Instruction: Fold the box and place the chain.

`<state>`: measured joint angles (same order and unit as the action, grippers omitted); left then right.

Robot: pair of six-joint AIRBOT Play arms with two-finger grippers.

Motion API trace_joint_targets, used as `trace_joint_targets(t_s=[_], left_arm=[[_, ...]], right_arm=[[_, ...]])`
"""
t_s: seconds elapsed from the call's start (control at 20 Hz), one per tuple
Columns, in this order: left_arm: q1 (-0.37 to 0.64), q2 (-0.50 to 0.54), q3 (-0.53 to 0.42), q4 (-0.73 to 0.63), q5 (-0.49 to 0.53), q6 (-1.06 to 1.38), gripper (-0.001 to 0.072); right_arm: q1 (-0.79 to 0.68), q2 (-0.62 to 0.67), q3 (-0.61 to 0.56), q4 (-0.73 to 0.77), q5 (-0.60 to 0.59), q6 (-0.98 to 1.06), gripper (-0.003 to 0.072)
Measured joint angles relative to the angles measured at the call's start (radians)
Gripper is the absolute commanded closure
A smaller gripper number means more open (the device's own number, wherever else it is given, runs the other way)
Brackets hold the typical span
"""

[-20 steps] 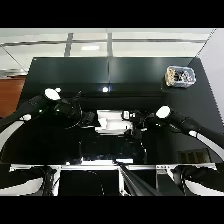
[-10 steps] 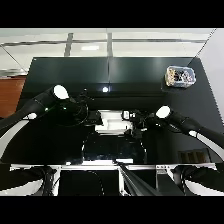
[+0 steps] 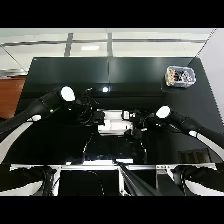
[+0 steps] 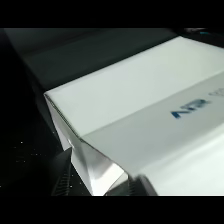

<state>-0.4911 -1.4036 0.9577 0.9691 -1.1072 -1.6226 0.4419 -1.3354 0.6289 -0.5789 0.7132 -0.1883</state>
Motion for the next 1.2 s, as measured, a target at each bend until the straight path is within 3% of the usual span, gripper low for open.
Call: trace_joint_targets(t_s=[0.45,0.9,1.2], left_arm=[[-0.065,0.0,0.003,0.207,0.032,-0.216,0.0321],[-0.232,-0.004,0.06,0.511,0.027,-0.537,0.0322],[-0.274,-0.057,0.101,0.557,-0.01,-0.646,0.0322]], right_arm=[[0.0,0.0,0.0,0.0,0.0,0.001,0.055],[0.0,0.0,0.0,0.0,0.0,0.0,0.055],[0.0,0.0,0.0,0.0,0.0,0.0,0.055]])
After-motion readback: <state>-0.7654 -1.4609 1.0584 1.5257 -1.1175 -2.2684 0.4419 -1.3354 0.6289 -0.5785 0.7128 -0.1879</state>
